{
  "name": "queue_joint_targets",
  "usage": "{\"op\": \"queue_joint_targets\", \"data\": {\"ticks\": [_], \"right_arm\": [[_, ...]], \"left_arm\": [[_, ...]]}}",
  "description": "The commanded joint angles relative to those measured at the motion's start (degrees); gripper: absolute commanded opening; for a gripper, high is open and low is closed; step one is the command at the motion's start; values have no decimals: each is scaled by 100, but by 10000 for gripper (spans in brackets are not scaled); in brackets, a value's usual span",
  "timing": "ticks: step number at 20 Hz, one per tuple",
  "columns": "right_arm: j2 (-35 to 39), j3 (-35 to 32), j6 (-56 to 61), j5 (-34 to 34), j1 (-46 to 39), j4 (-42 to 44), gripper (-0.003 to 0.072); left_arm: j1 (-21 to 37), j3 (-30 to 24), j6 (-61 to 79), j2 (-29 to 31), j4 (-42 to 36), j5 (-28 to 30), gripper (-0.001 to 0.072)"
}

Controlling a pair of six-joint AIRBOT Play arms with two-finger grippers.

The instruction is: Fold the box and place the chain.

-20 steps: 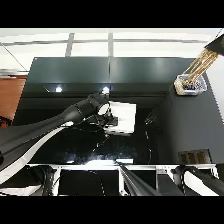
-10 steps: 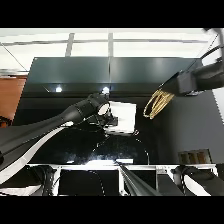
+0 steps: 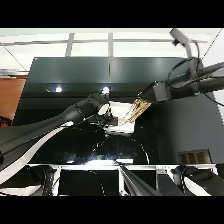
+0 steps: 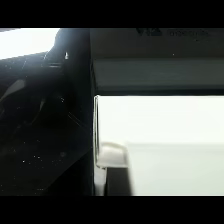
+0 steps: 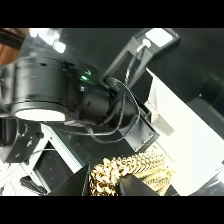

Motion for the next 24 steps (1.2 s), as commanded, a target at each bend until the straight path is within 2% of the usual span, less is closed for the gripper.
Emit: {"op": "queue_joint_targets", "data": {"ticks": [1, 5, 10, 14, 17, 21, 24], "right_arm": [[-221, -437, -17, -308, 208, -46, 16], [-599, -1032, -35, -835, 579, -52, 17], [-935, -1169, -35, -1266, 704, -98, 17], [-933, -1014, -37, -994, 634, -179, 16], [-903, -649, -33, -623, 363, -114, 17], [-826, -284, -37, -382, 192, 575, 16], [-826, -221, -229, -487, 195, 1215, 16]], "left_arm": [[4, 2, 2, 4, 0, 0, 27], [4, 2, 2, 4, 0, 0, 27], [4, 2, 2, 4, 2, 2, 27], [4, 2, 2, 4, 0, 0, 27], [4, 2, 2, 4, 2, 0, 27], [4, 2, 2, 4, 2, 2, 27], [4, 2, 2, 4, 2, 2, 27]]}}
